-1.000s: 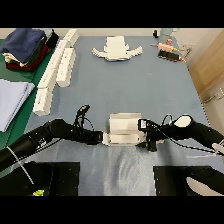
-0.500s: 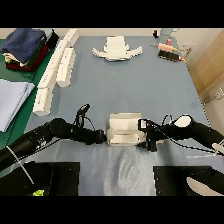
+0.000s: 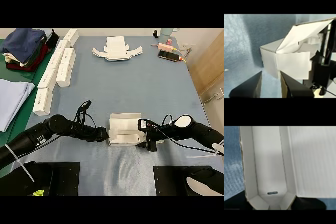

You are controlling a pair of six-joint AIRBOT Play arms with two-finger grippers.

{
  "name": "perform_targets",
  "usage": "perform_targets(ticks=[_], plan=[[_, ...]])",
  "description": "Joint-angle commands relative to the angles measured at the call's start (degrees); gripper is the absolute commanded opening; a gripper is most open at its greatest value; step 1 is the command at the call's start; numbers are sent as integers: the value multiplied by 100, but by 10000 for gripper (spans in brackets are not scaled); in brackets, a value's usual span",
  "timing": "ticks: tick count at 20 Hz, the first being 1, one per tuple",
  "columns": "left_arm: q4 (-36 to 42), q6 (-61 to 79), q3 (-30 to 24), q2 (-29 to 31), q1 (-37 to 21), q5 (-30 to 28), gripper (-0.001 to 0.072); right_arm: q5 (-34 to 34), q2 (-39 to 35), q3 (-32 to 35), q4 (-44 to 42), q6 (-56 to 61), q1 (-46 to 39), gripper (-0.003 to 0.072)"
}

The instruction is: Fold the box.

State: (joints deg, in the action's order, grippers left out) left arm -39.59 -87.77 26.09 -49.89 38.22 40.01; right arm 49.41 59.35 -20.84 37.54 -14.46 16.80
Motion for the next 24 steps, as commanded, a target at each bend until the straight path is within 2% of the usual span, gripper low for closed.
perform_targets(ticks=[1,3,8,12,14,18,24], plan=[[33,166,85,-4,2,37,333,0,-2,-4,-2,2,4,605],[22,310,85,-20,2,37,332,0,-2,-4,-2,2,4,605],[157,358,85,-22,2,-450,333,0,-2,-4,-2,2,4,605],[192,496,105,-48,37,-356,332,0,-4,-4,-2,2,4,605],[-197,61,208,-48,181,-365,332,0,-4,-4,-2,2,4,605],[-1547,-1596,343,-48,601,-363,333,0,-4,-4,-2,2,4,605],[-2146,-2747,382,-52,938,-400,332,0,-2,-4,-2,2,4,605]])
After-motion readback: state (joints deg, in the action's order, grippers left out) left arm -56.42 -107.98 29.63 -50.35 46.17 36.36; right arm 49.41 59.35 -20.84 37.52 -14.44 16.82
